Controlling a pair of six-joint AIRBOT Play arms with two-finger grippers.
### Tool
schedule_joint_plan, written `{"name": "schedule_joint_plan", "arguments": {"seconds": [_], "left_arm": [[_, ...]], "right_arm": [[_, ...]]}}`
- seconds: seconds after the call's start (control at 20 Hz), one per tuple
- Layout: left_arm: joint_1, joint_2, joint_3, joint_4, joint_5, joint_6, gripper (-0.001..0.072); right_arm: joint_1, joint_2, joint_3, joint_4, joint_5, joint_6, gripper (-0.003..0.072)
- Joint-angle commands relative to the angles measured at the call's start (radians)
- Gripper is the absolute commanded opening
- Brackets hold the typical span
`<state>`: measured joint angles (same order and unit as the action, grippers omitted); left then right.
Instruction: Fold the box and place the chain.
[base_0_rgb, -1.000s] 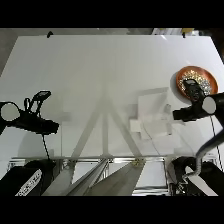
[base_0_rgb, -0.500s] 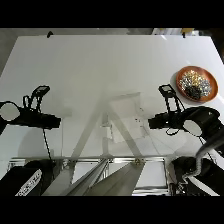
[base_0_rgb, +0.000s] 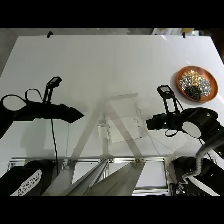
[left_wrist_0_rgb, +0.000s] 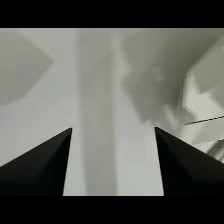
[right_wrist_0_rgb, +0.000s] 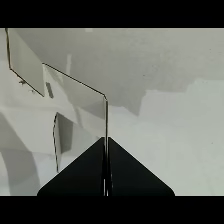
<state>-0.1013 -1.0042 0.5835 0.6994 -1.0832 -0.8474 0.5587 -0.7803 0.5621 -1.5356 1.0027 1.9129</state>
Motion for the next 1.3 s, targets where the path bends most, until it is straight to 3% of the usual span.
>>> {"name": "schedule_joint_plan", "arguments": {"seconds": [0.0,0.15,0.3,0.45,0.75,0.85,0.95,1.0,1.2,1.25], "left_arm": [[-0.055,-0.172,0.081,-0.211,-0.076,0.251,0.0640],[-0.177,-0.301,0.182,-0.214,-0.068,0.367,0.0641],[-0.274,-0.358,0.224,-0.220,-0.002,0.425,0.0641],[-0.300,-0.359,0.224,-0.221,0.063,0.444,0.0640],[-0.302,-0.399,0.224,-0.317,0.093,0.518,0.0617],[-0.302,-0.423,0.224,-0.330,0.085,0.535,0.0548],[-0.306,-0.430,0.224,-0.333,0.085,0.560,0.0541],[-0.309,-0.430,0.224,-0.350,0.085,0.579,0.0471],[-0.343,-0.442,0.238,-0.360,0.100,0.597,0.0335],[-0.346,-0.445,0.239,-0.348,0.099,0.597,0.0248]], "right_arm": [[0.001,0.001,0.000,0.003,-0.002,0.002,0.0008],[0.001,0.001,0.000,0.017,-0.002,0.001,0.0008],[0.001,0.001,0.000,0.029,-0.002,-0.002,0.0008],[0.001,0.001,0.000,0.029,-0.002,-0.002,0.0008],[0.001,0.001,0.000,0.029,-0.002,-0.002,0.0008],[0.001,0.001,0.000,0.029,-0.002,-0.002,0.0008],[0.001,0.001,0.000,0.031,-0.001,-0.002,0.0008],[0.001,0.001,0.000,0.031,-0.002,-0.002,0.0008],[0.001,0.001,0.000,0.043,-0.002,-0.002,0.0008],[0.001,0.001,0.000,0.048,-0.001,-0.002,0.0008]]}}
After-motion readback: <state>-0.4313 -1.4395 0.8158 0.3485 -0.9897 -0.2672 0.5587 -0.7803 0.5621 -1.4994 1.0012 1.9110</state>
